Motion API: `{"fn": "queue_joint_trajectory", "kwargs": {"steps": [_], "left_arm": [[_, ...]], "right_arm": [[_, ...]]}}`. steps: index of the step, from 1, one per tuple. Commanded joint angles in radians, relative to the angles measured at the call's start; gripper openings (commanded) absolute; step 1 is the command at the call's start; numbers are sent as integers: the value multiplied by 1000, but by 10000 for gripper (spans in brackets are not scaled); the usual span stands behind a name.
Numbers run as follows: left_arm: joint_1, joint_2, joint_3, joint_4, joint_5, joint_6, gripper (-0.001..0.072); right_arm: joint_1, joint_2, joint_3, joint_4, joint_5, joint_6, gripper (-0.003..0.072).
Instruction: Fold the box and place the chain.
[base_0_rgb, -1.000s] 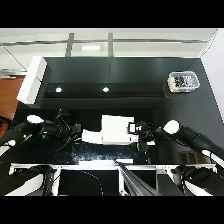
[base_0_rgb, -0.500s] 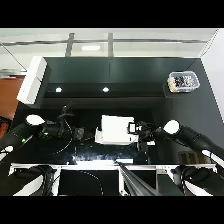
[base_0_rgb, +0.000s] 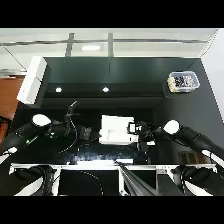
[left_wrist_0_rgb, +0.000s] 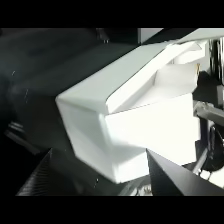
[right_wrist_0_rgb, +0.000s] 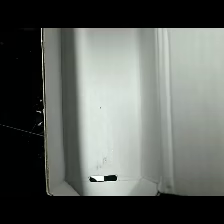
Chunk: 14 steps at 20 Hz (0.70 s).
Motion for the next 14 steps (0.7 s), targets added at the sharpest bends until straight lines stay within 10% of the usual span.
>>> {"fn": "queue_joint_trajectory", "kwargs": {"steps": [1,14], "left_arm": [[-95,1,29,3,131,-60,707],[-277,-2,85,238,308,-386,661]], "right_arm": [[0,0,0,0,0,0,246],[0,0,0,0,0,0,245]]}}
